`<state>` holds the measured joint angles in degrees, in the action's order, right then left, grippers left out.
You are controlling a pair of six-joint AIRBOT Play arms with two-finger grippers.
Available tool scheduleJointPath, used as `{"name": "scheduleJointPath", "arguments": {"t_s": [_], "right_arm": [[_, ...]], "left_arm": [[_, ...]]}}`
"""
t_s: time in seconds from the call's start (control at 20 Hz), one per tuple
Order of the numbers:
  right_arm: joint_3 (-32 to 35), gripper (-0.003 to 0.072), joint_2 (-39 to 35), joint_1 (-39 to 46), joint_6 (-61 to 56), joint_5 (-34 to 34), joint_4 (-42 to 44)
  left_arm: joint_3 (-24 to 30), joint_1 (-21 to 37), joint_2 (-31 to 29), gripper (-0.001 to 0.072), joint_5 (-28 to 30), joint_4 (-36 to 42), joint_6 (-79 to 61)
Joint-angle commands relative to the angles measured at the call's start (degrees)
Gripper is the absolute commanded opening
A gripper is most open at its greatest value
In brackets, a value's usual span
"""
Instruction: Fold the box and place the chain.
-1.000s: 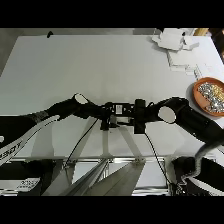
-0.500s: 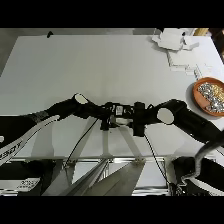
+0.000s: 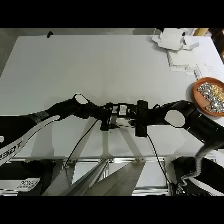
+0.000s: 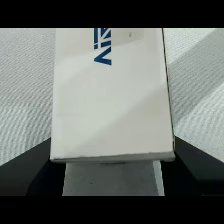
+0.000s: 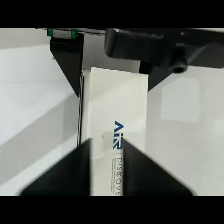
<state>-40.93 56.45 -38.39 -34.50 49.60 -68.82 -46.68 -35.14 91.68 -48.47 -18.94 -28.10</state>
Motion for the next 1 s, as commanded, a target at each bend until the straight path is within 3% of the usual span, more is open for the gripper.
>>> {"name": "scheduleJointPath", "arguments": {"t_s": [0.0,0.75,0.95], "right_arm": [[0.09,0.0039,0.44,-0.02,0.00,1.66,-0.39],[3.23,0.0019,6.25,2.45,0.00,1.38,1.60],[2.32,0.0019,1.75,2.54,-4.61,2.47,0.11]], "left_arm": [[0.00,0.02,0.00,0.0432,0.22,0.07,0.04],[0.00,0.04,0.00,0.0432,0.22,0.07,0.04],[0.02,0.02,0.00,0.0432,0.22,0.07,0.04]]}}
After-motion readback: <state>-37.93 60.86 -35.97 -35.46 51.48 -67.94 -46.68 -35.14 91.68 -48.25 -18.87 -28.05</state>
